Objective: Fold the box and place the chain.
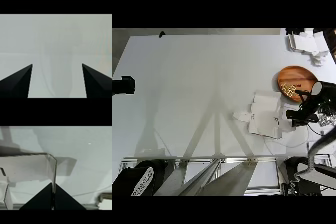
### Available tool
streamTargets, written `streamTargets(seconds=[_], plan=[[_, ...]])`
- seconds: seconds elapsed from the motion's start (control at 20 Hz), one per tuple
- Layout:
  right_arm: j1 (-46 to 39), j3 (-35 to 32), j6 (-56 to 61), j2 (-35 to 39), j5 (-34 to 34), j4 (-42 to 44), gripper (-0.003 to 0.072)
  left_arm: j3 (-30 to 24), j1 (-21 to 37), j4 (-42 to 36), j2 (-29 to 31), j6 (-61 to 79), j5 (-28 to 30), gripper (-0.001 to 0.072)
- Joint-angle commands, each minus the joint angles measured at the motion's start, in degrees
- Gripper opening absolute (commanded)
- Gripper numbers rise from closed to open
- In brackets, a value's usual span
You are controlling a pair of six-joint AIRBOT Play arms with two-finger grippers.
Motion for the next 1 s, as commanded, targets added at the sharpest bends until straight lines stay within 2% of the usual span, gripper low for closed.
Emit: streamTargets(seconds=[0.0, 0.1, 0.2, 0.4, 0.6, 0.85, 0.95], plan=[[0.0, 0.0, -14.3, 1.4, -1.6, 11.3, 0.0007, 0.1, 0.0, 0.0, 0.0, 0.0, 0.0, 0.068], [0.2, 0.0, -22.8, 4.9, -4.9, 19.8, 0.0007, 0.1, 0.0, 0.0, 0.0, 0.0, 0.0, 0.068], [2.6, 0.0, -27.7, 9.0, -9.6, 24.4, 0.0007, 0.1, 0.1, 0.0, 0.0, 0.0, 0.0, 0.068], [12.7, 0.0, -34.3, 14.8, -21.7, 28.7, 0.0007, 0.1, 0.0, 0.0, 0.0, 0.0, 0.0, 0.068], [23.0, -0.9, -38.1, 15.5, -31.8, 30.2, 0.0007, 0.1, 0.0, 0.0, 0.0, 0.0, 0.0, 0.068], [27.1, -12.7, -38.0, 16.6, -48.3, 32.5, 0.0006, 0.1, 0.0, 0.0, 0.0, 0.0, 0.0, 0.068], [27.3, -15.4, -38.0, 17.0, -51.0, 32.7, 0.0006, 0.1, 0.0, 0.0, 0.0, 0.0, 0.0, 0.068]])
